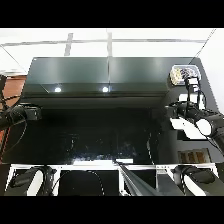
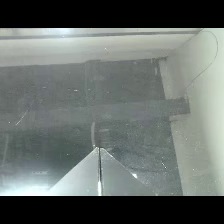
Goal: Fold the box and place the chain.
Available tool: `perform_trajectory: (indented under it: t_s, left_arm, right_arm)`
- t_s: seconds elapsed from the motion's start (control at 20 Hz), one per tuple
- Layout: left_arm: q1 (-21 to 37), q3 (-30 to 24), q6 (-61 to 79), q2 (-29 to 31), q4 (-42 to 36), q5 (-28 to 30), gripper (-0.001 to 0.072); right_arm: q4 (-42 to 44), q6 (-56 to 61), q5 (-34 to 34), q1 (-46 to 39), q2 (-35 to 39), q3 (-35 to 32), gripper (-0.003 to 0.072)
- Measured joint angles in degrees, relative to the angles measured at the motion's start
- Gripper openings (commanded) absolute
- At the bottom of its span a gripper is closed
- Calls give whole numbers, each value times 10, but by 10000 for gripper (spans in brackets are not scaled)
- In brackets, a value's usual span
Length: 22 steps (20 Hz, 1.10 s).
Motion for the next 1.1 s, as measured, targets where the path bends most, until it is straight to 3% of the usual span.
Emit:
perform_trajectory:
  t_s: [0.75, 1.0, 1.05, 1.1]
  left_arm:
    - [0, 0, 0, 0, 0, 0, 29]
    - [0, -1, 4, 0, -2, 61, 29]
    - [0, -1, 5, 0, -2, 78, 30]
    - [0, -1, 6, 0, -3, 99, 29]
  right_arm:
    - [2, 0, -2, 0, 0, 0, 12]
    - [91, 0, -26, 0, -2, 0, 36]
    - [104, 0, -41, 0, -5, 0, 355]
    - [113, -1, -61, 0, -9, 0, 720]
